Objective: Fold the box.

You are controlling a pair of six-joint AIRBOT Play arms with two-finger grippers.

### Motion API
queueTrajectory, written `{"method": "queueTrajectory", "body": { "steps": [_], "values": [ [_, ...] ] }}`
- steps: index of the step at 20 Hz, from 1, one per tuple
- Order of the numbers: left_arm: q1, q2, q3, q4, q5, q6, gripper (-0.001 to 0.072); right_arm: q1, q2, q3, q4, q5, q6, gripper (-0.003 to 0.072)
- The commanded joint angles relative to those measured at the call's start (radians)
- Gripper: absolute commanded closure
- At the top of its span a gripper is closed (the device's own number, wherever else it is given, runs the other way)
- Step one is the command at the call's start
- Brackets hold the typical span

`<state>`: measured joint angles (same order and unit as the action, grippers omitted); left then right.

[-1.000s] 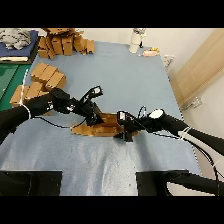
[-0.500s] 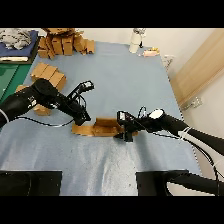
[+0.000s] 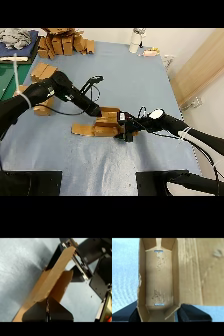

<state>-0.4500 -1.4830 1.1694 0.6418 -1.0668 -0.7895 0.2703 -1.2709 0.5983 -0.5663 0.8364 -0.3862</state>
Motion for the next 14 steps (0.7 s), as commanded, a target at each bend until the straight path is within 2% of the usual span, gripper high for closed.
{"method": "queueTrajectory", "body": {
  "steps": [1, 6, 14],
  "values": [
    [-0.003, -0.118, 0.104, -0.018, 0.027, -0.12, 0.0695, 0.0, 0.001, 0.001, -0.01, 0.0, 0.0, 0.0115],
    [-0.005, -0.237, 0.114, -0.013, -0.039, -0.239, 0.0695, 0.0, 0.001, 0.001, -0.014, -0.001, 0.0, 0.0114],
    [-0.013, -0.283, 0.117, -0.019, -0.097, -0.303, 0.0695, 0.0, 0.001, 0.001, -0.014, -0.007, 0.0, 0.0115]
  ]
}}
